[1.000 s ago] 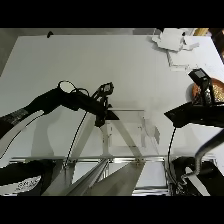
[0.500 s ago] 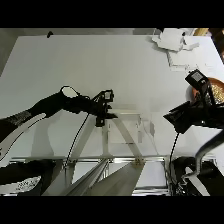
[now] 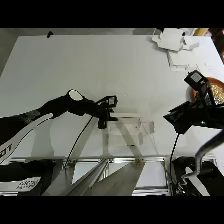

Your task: Fold the box and place the chain.

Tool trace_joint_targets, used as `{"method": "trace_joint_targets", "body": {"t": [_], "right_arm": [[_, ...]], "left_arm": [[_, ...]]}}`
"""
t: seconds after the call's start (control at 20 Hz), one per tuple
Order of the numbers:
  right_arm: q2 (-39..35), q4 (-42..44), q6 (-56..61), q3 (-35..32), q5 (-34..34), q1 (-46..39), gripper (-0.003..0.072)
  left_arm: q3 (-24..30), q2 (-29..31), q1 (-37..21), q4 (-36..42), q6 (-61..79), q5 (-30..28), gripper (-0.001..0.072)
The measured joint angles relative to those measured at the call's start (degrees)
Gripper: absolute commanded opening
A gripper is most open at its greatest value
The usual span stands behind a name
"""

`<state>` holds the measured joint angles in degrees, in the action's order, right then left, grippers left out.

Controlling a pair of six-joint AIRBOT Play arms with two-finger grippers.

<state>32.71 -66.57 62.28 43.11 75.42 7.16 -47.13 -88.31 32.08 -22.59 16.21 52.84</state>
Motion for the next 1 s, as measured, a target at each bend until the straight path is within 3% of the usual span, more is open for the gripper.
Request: {"method": "trace_joint_targets", "body": {"t": [1.0], "right_arm": [[0.0,2.3,-8.3,-9.8,-7.8,0.0,0.0340]], "left_arm": [[0.1,2.3,0.7,-1.0,0.5,-7.4,0.0004]]}}
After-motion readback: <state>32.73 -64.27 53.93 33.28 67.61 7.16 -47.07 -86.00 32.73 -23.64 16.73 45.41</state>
